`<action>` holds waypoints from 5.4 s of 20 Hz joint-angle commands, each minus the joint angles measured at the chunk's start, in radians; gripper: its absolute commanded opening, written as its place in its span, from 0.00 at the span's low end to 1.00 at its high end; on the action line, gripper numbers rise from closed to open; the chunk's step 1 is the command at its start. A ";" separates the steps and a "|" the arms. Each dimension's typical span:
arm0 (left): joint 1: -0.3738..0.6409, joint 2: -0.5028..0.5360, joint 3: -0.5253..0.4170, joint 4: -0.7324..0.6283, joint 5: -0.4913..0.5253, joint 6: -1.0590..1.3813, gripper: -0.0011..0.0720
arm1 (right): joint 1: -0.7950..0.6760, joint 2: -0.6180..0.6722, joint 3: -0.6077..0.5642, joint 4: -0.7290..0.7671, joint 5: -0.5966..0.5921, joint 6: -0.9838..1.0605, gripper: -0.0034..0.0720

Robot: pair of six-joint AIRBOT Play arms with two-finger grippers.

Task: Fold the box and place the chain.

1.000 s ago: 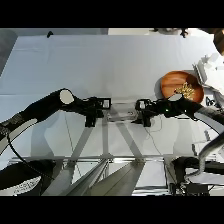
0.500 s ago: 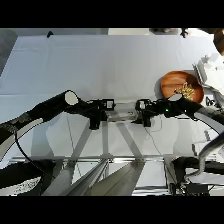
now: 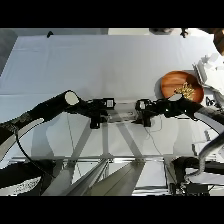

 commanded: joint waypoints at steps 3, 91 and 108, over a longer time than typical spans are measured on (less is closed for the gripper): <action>-0.001 0.000 0.000 -0.005 -0.003 -0.005 0.42 | 0.000 0.000 0.001 0.001 0.000 0.001 0.74; 0.105 0.189 -0.213 -0.286 0.111 -1.096 0.59 | 0.000 0.000 0.001 0.001 0.000 0.001 0.74; -0.068 0.188 -0.168 -0.145 0.346 -1.155 0.58 | 0.000 0.000 0.001 0.001 0.000 0.001 0.74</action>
